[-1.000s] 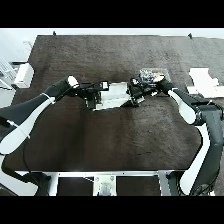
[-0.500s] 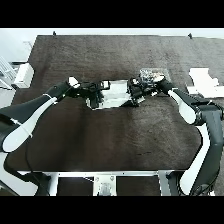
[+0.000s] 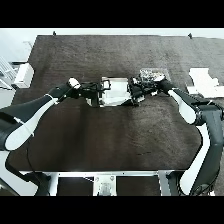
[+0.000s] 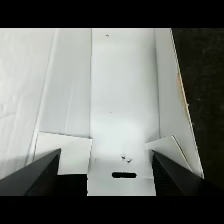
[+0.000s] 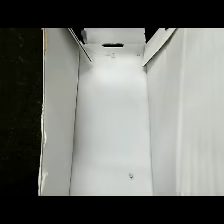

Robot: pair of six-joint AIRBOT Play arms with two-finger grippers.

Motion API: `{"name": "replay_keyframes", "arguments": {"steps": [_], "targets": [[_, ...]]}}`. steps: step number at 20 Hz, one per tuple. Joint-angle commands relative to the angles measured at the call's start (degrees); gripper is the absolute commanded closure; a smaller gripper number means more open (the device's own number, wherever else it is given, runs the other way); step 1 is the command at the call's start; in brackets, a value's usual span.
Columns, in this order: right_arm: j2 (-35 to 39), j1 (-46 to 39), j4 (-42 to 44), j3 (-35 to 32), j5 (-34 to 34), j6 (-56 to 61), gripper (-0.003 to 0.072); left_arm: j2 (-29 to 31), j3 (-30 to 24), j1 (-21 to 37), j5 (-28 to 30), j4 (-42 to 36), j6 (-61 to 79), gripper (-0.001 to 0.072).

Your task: Fold the box and place the chain.

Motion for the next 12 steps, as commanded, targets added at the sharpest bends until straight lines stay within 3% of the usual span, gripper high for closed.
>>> {"name": "replay_keyframes", "arguments": {"steps": [1, 6, 7, 8, 10, 11, 12], "targets": [[-0.02, 0.07, -0.31, -0.02, 0.7, -0.07, 0.0233, 0.0, 0.09, 0.09, 2.73, -0.85, 1.42, 0.003], [-0.02, 0.07, -0.31, -0.02, 0.7, -0.07, 0.0233, 0.0, 0.09, 0.09, 0.57, -0.85, 2.89, 0.0061], [-0.02, 0.07, -0.31, -0.02, 0.7, -0.07, 0.0233, 0.0, 0.09, 0.09, -0.37, -0.81, 2.95, 0.0153], [-0.02, 0.07, -0.31, -0.02, 0.7, -0.07, 0.0233, -0.02, 0.09, 0.09, -0.63, -0.61, 2.99, 0.0173], [-0.02, 0.07, -0.31, -0.02, 0.7, -0.07, 0.0233, 0.0, 0.09, 0.09, -0.74, -0.59, 4.83, 0.0427], [0.0, 0.07, -0.31, -0.02, 0.7, -0.07, 0.0233, 0.0, 0.09, 0.09, -0.81, -0.61, 5.01, 0.0431], [-0.02, 0.07, -0.31, -0.02, 0.7, -0.07, 0.0234, 0.0, 0.07, 0.09, -0.96, -0.61, 4.98, 0.0496]]}}
